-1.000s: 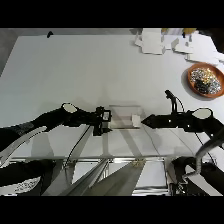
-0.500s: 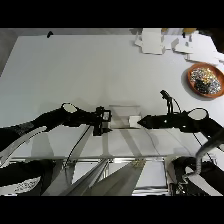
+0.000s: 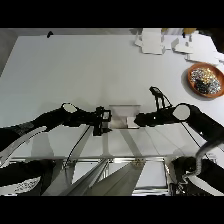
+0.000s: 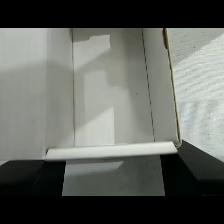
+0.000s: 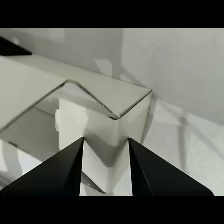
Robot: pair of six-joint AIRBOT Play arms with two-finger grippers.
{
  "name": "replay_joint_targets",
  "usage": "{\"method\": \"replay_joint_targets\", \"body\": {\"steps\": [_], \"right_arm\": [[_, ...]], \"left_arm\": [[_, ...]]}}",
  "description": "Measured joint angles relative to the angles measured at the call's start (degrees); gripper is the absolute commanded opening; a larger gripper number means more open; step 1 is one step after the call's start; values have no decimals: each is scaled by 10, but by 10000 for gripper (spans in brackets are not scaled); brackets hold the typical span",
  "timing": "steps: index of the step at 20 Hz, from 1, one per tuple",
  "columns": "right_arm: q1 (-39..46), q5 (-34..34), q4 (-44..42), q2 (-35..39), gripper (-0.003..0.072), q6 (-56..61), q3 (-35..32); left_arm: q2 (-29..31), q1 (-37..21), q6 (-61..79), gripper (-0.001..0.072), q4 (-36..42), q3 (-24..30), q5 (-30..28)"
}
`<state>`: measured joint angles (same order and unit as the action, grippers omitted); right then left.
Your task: Fold the box and place the chain.
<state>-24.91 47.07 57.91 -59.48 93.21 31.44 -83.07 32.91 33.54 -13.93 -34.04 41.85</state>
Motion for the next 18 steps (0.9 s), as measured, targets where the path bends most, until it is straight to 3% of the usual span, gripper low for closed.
{"method": "replay_joint_targets", "body": {"steps": [10, 18], "right_arm": [[-106, 56, 218, -80, 311, 274, 99], [-156, 96, 284, -137, 281, 356, 144]], "left_arm": [[0, 0, 0, 210, 0, 0, 0], [0, 0, 0, 210, 0, 0, 0]]}}
